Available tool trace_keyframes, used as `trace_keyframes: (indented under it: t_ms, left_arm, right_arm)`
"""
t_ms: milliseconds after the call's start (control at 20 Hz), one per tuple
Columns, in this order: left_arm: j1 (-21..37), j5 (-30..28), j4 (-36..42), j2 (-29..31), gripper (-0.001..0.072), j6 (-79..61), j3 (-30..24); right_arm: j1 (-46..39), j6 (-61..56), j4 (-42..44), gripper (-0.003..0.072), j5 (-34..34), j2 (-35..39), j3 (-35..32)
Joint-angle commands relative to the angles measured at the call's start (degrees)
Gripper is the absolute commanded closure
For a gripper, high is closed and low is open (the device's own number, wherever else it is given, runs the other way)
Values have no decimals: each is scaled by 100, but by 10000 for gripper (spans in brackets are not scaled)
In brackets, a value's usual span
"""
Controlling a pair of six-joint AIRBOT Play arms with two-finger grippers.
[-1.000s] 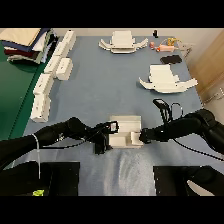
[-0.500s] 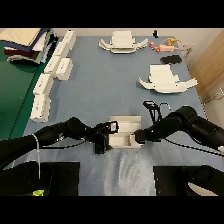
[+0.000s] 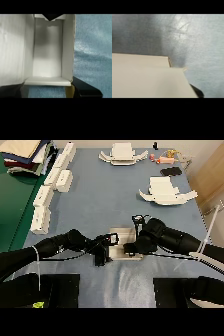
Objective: Fold the box.
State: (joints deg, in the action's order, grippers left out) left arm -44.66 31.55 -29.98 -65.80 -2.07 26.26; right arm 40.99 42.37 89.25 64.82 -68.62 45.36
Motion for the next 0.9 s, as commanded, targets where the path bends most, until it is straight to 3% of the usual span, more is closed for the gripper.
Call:
trace_keyframes:
  t_ms: [0,50,200,250,500,550,600,650,850]
  left_arm:
    - [0,-4,-2,7,187,0,0]
    - [0,0,0,7,187,-2,-2]
    - [0,-2,-2,7,187,-2,-2]
    - [0,-2,-2,7,187,0,0]
    - [0,-2,-2,7,187,-2,-2]
    - [0,-2,0,7,187,0,0]
    - [0,-2,-2,7,187,-2,0]
    - [0,-2,0,7,187,0,-2]
    - [0,-2,-2,7,187,0,0]
  right_arm:
    - [127,-483,-225,296,79,-286,122]
    - [127,-496,-225,361,125,-284,122]
    - [127,-501,-251,668,326,-284,122]
    - [127,-501,-271,683,369,-284,122]
    - [127,-485,-306,682,380,-278,122]
    - [127,-485,-306,649,382,-271,125]
    - [127,-485,-306,485,385,-258,125]
    - [127,-485,-306,384,387,-234,125]
    - [122,-459,-339,379,542,15,157]
